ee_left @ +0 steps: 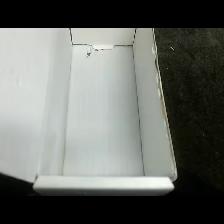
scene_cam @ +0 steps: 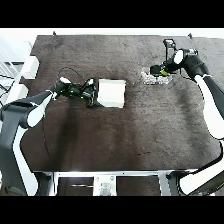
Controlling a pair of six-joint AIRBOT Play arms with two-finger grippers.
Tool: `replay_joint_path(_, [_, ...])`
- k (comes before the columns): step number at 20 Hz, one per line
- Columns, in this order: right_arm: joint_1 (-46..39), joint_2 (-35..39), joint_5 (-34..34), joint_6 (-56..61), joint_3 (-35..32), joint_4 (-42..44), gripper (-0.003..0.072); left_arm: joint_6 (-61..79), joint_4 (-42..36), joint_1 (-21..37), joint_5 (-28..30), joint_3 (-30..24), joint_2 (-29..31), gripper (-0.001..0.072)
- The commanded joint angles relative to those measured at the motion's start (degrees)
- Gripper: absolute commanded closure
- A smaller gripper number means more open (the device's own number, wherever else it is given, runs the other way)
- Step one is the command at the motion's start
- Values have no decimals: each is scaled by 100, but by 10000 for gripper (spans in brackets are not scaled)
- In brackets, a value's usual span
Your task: Fold the box and place the chain.
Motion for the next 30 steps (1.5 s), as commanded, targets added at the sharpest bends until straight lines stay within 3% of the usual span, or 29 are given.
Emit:
replay_joint_path(1, [-188,-452,-339,-647,90,612,356,0,4,2,0,2,2,85])
replay_joint_path(3, [-186,-612,-400,-798,195,831,397,0,4,2,2,2,2,85])
replay_joint_path(15, [-81,-903,-455,-1121,284,1084,436,0,4,2,0,2,2,85])
replay_joint_path(17, [-81,-966,-505,-1250,282,1073,598,0,2,2,2,2,2,85])
replay_joint_path(19, [-83,-973,-612,-1248,295,1027,673,0,4,2,0,2,2,86])
replay_joint_path(25, [-83,-828,-175,-1241,713,890,679,0,4,2,2,2,2,86])
replay_joint_path(30, [-76,-103,588,-1250,715,855,679,0,2,2,2,2,2,85])
